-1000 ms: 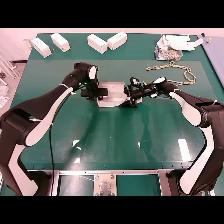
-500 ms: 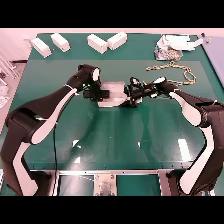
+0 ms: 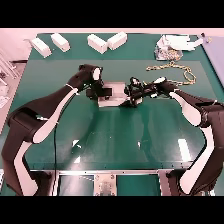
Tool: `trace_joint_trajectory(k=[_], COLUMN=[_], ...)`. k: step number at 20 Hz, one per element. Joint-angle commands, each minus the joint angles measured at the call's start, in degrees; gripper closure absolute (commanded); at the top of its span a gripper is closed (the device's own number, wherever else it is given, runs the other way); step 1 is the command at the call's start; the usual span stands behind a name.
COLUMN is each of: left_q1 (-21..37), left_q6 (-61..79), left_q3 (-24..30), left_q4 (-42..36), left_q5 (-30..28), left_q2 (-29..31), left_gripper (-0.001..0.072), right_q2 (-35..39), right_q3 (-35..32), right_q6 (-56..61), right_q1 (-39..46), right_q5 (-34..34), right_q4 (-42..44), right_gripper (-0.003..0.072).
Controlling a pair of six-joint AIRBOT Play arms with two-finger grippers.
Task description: Fold the box and place the chain.
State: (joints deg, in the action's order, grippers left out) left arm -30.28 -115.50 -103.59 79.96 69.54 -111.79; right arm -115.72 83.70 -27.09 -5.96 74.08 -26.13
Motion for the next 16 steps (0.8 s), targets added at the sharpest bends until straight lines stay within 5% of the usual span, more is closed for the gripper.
trace_joint_trajectory(k=[1, 3, 9, 16], left_q1=[0.04, 0.04, 2.97, 6.14], left_q6=[2.78, 5.97, 16.83, 36.35], left_q3=[-1.31, -2.03, -2.1, -2.05], left_q4=[-0.83, -0.63, -1.03, -7.67], left_q5=[-1.36, -1.2, 6.69, 7.58], left_q2=[0.07, 0.33, 0.81, 3.17], left_gripper=[0.0163, 0.0033, -0.0011, -0.0011], right_q2=[0.0, 0.0, 0.0, 0.0], right_q3=[0.04, 0.04, 0.04, 0.04], right_q6=[0.11, 0.11, 0.11, 0.11], right_q1=[0.0, 0.0, 0.0, 0.0], right_q5=[0.09, 0.09, 0.09, 0.09], right_q4=[0.11, 0.11, 0.11, 0.11], right_gripper=[0.011, 0.011, 0.011, 0.011])
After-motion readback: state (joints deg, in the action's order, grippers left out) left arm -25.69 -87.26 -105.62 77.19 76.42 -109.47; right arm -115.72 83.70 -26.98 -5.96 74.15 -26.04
